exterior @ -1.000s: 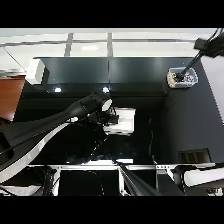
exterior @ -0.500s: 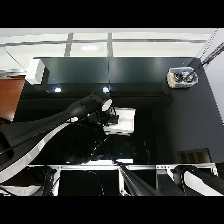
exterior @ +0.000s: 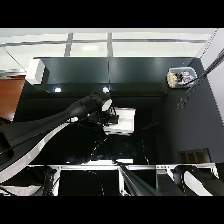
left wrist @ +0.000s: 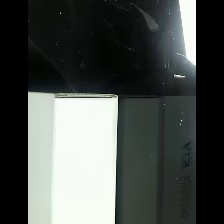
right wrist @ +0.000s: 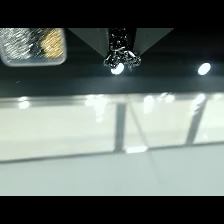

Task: Fold the box and place the chain.

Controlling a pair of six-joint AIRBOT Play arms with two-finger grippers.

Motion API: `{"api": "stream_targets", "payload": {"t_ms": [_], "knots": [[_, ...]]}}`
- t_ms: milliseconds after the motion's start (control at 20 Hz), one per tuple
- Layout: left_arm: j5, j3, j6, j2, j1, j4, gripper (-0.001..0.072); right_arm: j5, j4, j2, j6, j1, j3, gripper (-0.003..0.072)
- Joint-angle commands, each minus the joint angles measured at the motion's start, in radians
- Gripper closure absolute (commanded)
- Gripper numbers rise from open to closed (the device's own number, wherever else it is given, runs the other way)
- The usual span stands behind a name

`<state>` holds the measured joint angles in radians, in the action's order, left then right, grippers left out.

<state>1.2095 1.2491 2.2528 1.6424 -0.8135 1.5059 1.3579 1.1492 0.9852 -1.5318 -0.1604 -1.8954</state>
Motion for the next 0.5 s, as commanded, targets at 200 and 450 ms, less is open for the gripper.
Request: {"api": "stream_targets", "payload": {"t_ms": [200,450], "knots": [[0.0,0.001,0.0,0.0,0.0,0.0,0.0679,0.236,-0.377,-0.01,0.137,0.0,0.036,0.0667],[0.0,0.001,0.0,0.0,0.0,0.0,0.0679,0.229,-0.527,-0.01,0.18,0.0,0.111,0.0668]]}}
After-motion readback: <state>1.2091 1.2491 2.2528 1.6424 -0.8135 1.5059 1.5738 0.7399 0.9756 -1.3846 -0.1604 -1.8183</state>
